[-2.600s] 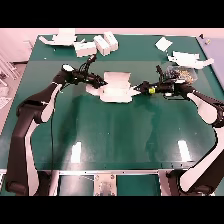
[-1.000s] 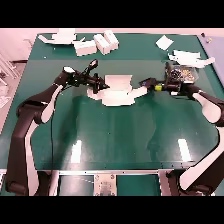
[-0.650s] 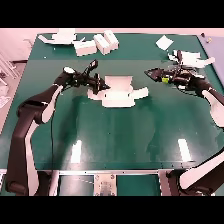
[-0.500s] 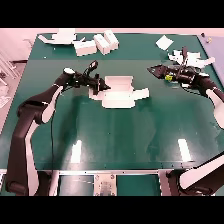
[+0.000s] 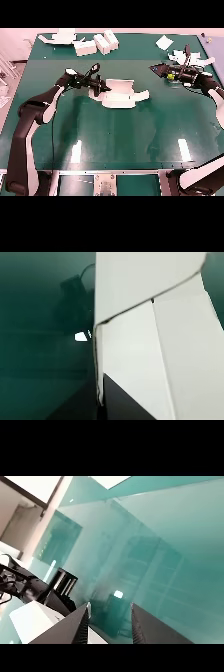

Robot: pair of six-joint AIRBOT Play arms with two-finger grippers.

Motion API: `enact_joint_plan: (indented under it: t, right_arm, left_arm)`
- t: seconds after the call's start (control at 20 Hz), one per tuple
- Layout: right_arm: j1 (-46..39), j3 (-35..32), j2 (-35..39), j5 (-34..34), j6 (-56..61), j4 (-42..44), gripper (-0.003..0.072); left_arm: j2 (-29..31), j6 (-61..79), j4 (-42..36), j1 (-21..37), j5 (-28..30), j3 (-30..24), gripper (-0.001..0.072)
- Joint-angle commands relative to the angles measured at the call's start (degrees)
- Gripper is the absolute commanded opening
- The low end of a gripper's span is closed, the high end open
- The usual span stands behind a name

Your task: Fold the box and place the chain.

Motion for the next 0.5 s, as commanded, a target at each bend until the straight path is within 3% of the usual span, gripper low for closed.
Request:
enact_joint_plan:
  t: [0.0,0.15,0.45]
  right_arm:
    - [0.04,0.02,0.04,0.00,-0.04,-0.02,0.0303]
    - [0.02,0.00,0.04,0.00,-0.04,-0.33,0.0303]
    - [0.00,-0.02,0.04,-0.02,-0.07,-1.31,0.0302]
  left_arm:
    - [-0.02,0.31,1.05,-0.17,0.55,-0.17,0.0027]
    - [-0.02,0.35,2.10,-0.66,3.56,-1.68,0.0027]
    - [0.04,1.79,0.17,-0.61,3.08,-2.27,0.0029]
